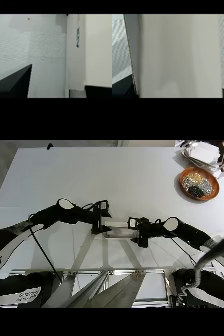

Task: Fold the box and place the chain.

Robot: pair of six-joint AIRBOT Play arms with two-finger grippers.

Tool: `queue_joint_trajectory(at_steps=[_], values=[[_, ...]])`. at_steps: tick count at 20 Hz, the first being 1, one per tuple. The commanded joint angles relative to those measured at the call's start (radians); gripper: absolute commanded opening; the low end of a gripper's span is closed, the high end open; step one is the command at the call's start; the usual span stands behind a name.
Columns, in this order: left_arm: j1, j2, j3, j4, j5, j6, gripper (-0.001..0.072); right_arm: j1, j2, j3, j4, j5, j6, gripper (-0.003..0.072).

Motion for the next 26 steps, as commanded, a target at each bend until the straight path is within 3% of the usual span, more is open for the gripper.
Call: queue_joint_trajectory(at_steps=[1,8,15,17,22,26], values=[[0.047,0.072,0.0,0.063,0.004,-0.039,0.0696,0.0,0.001,0.0,-0.002,0.004,-0.001,0.0414],[0.124,0.239,0.0,0.369,-0.057,-0.298,0.0695,0.0,0.001,0.0,-0.004,0.004,-0.001,0.0414],[0.114,0.317,0.0,0.36,-0.14,-0.323,0.0691,0.0,0.001,0.0,-0.004,0.004,-0.001,0.0414],[0.114,0.317,0.0,0.36,-0.163,-0.352,0.0616,0.0,0.001,0.0,-0.004,0.0,-0.001,0.0414],[0.082,0.317,0.0,0.36,-0.175,-0.359,0.0631,0.0,0.001,0.0,-0.018,-0.006,-0.001,0.0414],[0.026,0.317,0.0,0.361,-0.156,-0.359,0.0632,0.0,0.001,0.0,-0.123,-0.012,-0.001,0.0414]])
